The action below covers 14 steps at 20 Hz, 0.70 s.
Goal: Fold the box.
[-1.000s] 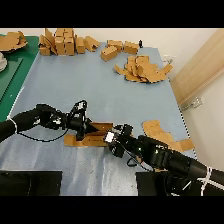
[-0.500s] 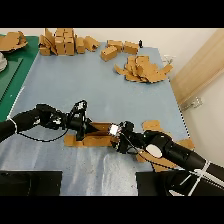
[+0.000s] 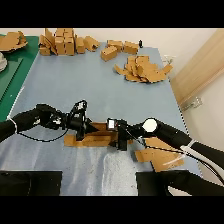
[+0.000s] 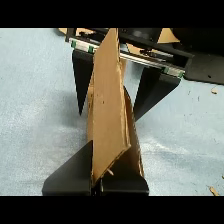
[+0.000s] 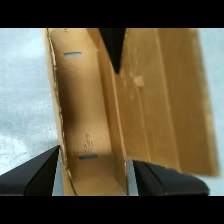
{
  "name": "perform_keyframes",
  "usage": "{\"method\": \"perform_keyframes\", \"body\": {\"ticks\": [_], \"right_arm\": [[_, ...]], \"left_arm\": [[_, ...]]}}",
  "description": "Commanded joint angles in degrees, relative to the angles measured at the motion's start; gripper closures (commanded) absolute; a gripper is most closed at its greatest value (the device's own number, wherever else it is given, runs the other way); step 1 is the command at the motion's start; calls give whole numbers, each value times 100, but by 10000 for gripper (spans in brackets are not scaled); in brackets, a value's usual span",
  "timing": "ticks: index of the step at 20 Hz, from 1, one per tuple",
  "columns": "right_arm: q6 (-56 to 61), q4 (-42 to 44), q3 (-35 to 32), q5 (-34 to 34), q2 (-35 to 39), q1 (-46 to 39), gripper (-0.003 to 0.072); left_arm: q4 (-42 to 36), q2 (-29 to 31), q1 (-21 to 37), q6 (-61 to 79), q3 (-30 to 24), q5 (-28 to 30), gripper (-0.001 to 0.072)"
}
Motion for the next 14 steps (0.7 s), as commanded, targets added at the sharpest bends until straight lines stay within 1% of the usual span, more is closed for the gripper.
{"method": "perform_keyframes", "body": {"ticks": [1,5,9,14], "right_arm": [[-409,223,81,188,-197,-81,-34],[-409,210,81,177,-133,-81,-34],[-407,210,81,348,-133,-79,-34],[-411,195,79,229,-151,-81,-34]], "left_arm": [[0,2,4,2,2,2,697],[-15,2,4,2,2,4,697],[-15,2,4,2,2,2,697],[-15,2,4,2,2,2,697]]}}
